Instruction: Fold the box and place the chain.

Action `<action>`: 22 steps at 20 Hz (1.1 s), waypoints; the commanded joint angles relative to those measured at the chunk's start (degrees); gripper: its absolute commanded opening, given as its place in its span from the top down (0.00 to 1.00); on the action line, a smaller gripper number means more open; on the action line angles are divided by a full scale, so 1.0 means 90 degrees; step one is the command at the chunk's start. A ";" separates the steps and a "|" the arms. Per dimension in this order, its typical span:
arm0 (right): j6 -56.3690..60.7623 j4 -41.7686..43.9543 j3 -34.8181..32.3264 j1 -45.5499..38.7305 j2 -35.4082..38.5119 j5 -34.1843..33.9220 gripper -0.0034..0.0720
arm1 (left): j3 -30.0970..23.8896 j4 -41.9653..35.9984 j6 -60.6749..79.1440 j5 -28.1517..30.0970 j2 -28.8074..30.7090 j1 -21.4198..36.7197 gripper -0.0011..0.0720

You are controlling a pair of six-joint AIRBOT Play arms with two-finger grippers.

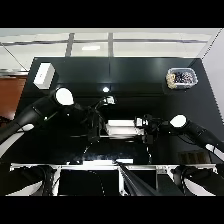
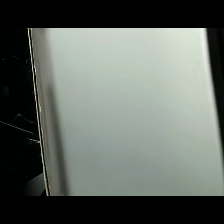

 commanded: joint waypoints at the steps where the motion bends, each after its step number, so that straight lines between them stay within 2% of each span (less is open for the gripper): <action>1: 0.0000 -0.0015 0.0002 0.0005 -0.0002 -0.0005 0.32 | -0.0619 -0.2288 0.0357 0.0656 0.0056 0.0078 0.96; 3: 0.0002 -0.0015 0.0002 0.0005 -0.0002 -0.0005 0.32 | -0.0794 -0.3376 0.1010 0.1158 0.0056 0.0420 0.96; 4: 0.0000 -0.0012 0.0002 0.0005 -0.0002 -0.0005 0.32 | -0.0828 -0.3606 0.1190 0.1501 0.0056 0.0556 0.96; 7: 0.0002 -0.0012 0.0002 0.0005 -0.0002 -0.0005 0.32 | -0.0826 -0.3135 0.1328 0.3155 0.0039 0.0510 0.95; 9: 0.0002 -0.0012 0.0002 0.0005 -0.0002 -0.0005 0.32 | -0.0826 -0.2407 0.1326 0.3723 -0.0041 0.0306 0.95; 13: 0.0000 -0.0012 0.0002 0.0005 -0.0002 -0.0007 0.32 | -0.0823 -0.1710 0.1319 0.3645 -0.0515 0.0039 0.95; 16: 0.0002 -0.0012 0.0002 0.0005 -0.0002 -0.0005 0.32 | -0.0818 -0.1671 0.1251 0.3876 -0.0865 -0.0044 0.95; 18: 0.0002 -0.0012 0.0002 0.0005 -0.0002 -0.0005 0.32 | -0.0811 -0.1661 0.1251 0.3762 -0.1020 -0.0044 0.95; 22: 0.0002 -0.0012 0.0002 0.0005 -0.0002 -0.0005 0.32 | -0.0726 -0.1625 0.1251 0.3417 -0.0852 0.0027 0.95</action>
